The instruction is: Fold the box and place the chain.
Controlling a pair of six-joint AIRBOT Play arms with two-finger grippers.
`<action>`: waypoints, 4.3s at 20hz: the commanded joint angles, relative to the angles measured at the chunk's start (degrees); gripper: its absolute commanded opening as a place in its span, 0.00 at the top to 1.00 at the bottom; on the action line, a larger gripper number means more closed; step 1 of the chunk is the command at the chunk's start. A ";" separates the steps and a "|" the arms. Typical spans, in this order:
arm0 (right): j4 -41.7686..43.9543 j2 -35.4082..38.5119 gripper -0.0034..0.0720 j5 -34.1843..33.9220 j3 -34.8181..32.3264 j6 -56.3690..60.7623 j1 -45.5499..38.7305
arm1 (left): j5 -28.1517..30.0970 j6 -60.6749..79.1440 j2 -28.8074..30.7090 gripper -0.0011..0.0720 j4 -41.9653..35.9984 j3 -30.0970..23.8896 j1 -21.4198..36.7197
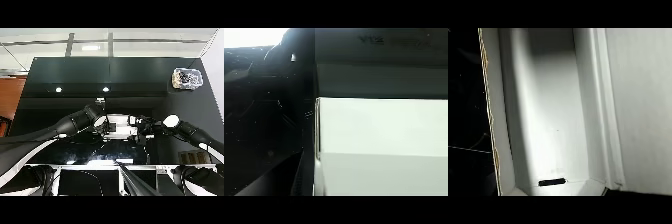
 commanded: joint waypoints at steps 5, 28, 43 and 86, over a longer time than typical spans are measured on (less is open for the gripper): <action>0.00 -0.02 0.32 0.02 0.00 0.02 0.07 | 1.92 -0.02 -0.20 0.91 -1.05 0.11 -0.04; 0.22 0.04 0.10 0.26 0.02 1.16 0.07 | 0.17 0.17 -1.22 0.95 0.85 2.49 0.20; -9.81 7.72 0.08 7.34 -0.57 -3.08 -5.75 | -1.18 0.15 -1.20 0.95 2.51 2.47 0.22; 7.50 3.48 0.93 -0.04 -0.28 -2.67 -2.19 | -1.77 0.15 -1.20 0.95 2.32 2.47 0.20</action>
